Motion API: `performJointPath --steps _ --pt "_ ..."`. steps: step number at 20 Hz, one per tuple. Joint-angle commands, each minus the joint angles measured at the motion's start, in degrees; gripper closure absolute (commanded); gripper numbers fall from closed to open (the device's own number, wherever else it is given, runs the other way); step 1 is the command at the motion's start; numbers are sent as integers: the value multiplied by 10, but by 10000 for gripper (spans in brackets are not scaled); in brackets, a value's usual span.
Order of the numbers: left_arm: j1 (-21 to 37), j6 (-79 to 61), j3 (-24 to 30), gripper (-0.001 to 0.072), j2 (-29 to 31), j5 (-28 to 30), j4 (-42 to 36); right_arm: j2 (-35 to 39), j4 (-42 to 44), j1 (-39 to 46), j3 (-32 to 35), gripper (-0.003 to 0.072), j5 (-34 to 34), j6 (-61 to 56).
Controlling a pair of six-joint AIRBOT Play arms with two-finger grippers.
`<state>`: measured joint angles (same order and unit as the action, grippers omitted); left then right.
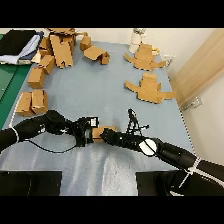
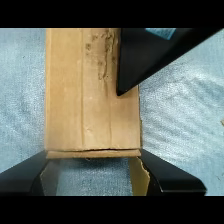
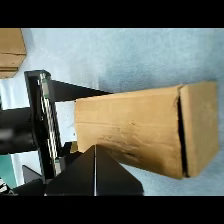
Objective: Fold the box.
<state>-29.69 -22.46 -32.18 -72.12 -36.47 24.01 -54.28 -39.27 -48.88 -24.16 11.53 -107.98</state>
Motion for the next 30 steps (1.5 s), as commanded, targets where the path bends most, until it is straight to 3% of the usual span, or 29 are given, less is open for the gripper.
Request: performJointPath --steps 1,15,22,27,30 --pt "0 0 0 118 0 -1 0 0 -1 -1 8 687 0 0" --pt "0 0 0 118 0 -1 0 8 -22 0 8 686 -5 0" --pt "0 0 0 118 0 -1 0 176 -106 134 -2 685 16 0" --pt "1 14 -1 118 1 4 -14 216 -118 217 -2 685 56 0" --pt "2 142 -13 118 13 82 -12 215 -136 221 -2 684 92 0"
